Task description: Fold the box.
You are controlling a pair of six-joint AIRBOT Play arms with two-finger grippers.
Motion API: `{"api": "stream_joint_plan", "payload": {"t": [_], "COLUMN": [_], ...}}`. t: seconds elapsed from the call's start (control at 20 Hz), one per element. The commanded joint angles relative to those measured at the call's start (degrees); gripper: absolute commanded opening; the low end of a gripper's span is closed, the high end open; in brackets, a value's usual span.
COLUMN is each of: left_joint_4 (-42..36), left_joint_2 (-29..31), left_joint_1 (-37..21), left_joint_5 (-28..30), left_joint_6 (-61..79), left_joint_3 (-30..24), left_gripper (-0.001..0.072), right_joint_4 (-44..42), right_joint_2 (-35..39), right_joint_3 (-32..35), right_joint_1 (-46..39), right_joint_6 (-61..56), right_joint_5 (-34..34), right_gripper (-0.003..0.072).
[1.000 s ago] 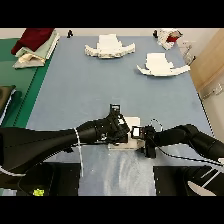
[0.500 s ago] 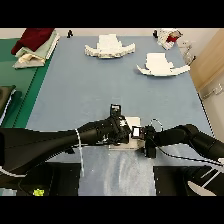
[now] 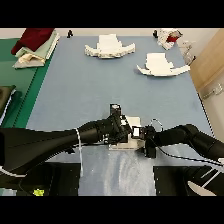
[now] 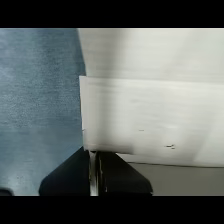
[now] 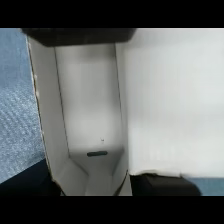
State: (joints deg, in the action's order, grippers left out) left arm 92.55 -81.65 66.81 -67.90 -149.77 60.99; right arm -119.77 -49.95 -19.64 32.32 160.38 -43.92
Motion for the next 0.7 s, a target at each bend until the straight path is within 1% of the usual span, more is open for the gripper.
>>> {"api": "stream_joint_plan", "payload": {"t": [0.0, 0.1, 0.15, 0.2, 0.25, 0.35, 0.45, 0.55, 0.6, 0.65], "left_joint_4": [-0.15, -0.15, -0.13, -0.15, -0.15, -0.17, -0.04, 1.75, 2.67, 2.89], "left_joint_2": [-0.11, -0.11, -0.09, -0.07, 0.09, 1.07, 3.76, 7.98, 10.60, 12.92], "left_joint_1": [0.00, 0.00, 0.00, 0.00, -0.02, 0.00, 0.00, 0.02, 0.02, 0.00], "left_joint_5": [-0.15, -0.13, -0.07, -0.20, -0.46, -2.32, -8.96, -16.72, -19.52, -21.20], "left_joint_6": [0.63, 0.66, 1.03, 0.87, 0.79, 1.79, 5.46, 9.35, 10.69, 10.99], "left_joint_3": [0.07, 0.09, 0.09, 0.09, 0.15, 0.98, 3.80, 6.36, 6.62, 6.47], "left_gripper": [0.0014, 0.0019, 0.0249, 0.0556, 0.0596, 0.0596, 0.0596, 0.0596, 0.0595, 0.0578], "right_joint_4": [0.00, 0.00, 0.00, 0.00, 0.00, 0.00, 0.00, 0.00, 0.00, 0.02], "right_joint_2": [0.02, 0.02, 0.02, 0.02, 0.02, 0.02, 0.02, 0.02, 0.02, 0.02], "right_joint_3": [-0.04, -0.04, -0.04, -0.04, -0.04, -0.04, -0.04, -0.04, -0.04, -0.04], "right_joint_1": [0.04, 0.04, 0.04, 0.04, 0.04, 0.04, 0.04, 0.04, 0.04, 0.04], "right_joint_6": [0.11, 0.11, 0.11, 0.11, 0.11, 0.11, 0.11, 0.11, 0.11, 0.11], "right_joint_5": [-0.09, -0.09, -0.07, -0.09, -0.07, -0.09, -0.09, -0.09, -0.09, -0.09], "right_gripper": [0.0507, 0.0507, 0.0507, 0.0507, 0.0507, 0.0507, 0.0507, 0.0507, 0.0507, 0.0507]}}
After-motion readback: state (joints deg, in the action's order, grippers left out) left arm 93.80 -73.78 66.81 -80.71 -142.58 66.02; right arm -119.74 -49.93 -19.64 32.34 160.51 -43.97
